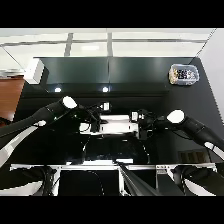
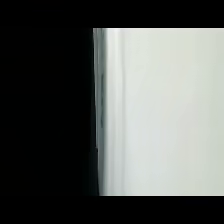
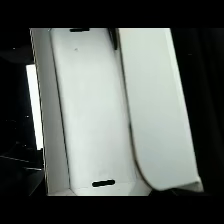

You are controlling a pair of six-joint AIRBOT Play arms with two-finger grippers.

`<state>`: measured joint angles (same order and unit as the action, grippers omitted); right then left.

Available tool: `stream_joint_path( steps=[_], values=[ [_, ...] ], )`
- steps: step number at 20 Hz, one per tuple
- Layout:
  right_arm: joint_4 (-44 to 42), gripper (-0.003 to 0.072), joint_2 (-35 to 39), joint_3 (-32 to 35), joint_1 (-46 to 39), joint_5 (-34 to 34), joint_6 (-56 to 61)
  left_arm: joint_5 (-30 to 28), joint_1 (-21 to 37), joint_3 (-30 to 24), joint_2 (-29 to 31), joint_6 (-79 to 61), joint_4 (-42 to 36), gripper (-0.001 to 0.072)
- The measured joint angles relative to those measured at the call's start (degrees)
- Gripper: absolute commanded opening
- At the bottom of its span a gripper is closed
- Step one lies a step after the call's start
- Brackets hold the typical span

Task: Fold the box and place the chain.

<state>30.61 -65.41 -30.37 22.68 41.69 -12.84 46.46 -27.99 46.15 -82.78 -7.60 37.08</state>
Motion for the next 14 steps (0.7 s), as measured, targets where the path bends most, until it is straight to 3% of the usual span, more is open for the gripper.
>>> stream_joint_path(
  steps=[6, 8, 14],
  values=[
    [-0.44, 0.0719, -3.39, 0.02, -0.15, 1.25, -4.02, 0.11, 0.00, 0.00, 0.00, 0.04, 0.00, 0.0027],
    [-0.44, 0.0601, -4.13, 0.02, -0.15, 1.31, -4.90, 0.15, 0.00, 0.00, 0.00, 0.11, 0.02, 0.0026],
    [-0.48, 0.0602, -5.05, 0.02, -0.15, 0.98, -5.84, 0.26, 0.00, 0.00, 0.00, 0.20, 0.00, 0.0026]
  ],
)
